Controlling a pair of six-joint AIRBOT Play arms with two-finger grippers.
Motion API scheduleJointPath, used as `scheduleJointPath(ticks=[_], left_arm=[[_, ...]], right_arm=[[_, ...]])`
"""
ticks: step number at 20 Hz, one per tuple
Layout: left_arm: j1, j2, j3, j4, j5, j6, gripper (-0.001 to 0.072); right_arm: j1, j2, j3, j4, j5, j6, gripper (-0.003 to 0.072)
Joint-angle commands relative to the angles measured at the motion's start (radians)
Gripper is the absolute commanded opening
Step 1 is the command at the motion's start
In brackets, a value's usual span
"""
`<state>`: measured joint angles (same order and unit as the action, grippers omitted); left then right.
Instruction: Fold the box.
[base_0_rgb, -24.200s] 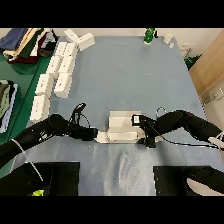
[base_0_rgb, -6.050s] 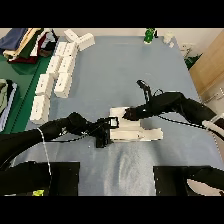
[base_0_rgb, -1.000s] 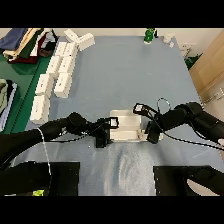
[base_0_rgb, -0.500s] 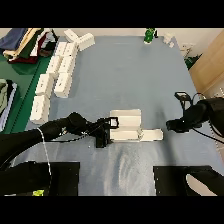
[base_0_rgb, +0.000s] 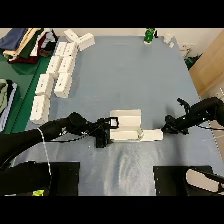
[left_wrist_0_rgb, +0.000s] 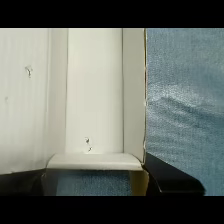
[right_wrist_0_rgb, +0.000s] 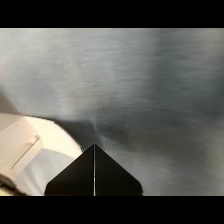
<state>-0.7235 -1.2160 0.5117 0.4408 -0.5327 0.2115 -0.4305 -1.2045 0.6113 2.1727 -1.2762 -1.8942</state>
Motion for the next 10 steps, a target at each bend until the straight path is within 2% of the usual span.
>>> scheduleJointPath(ticks=[1,5,10], left_arm=[[0.000,0.000,0.000,0.000,0.000,0.000,0.0471],[0.000,0.000,0.000,0.000,0.000,0.000,0.0471],[0.000,0.000,0.000,0.000,0.000,0.000,0.0471]], right_arm=[[-0.008,-0.065,-0.012,0.117,-0.049,-0.131,0.0002],[0.066,-0.065,-0.060,0.150,-0.034,-0.167,0.0002],[0.190,-0.063,-0.060,0.187,-0.036,-0.164,0.0003]])
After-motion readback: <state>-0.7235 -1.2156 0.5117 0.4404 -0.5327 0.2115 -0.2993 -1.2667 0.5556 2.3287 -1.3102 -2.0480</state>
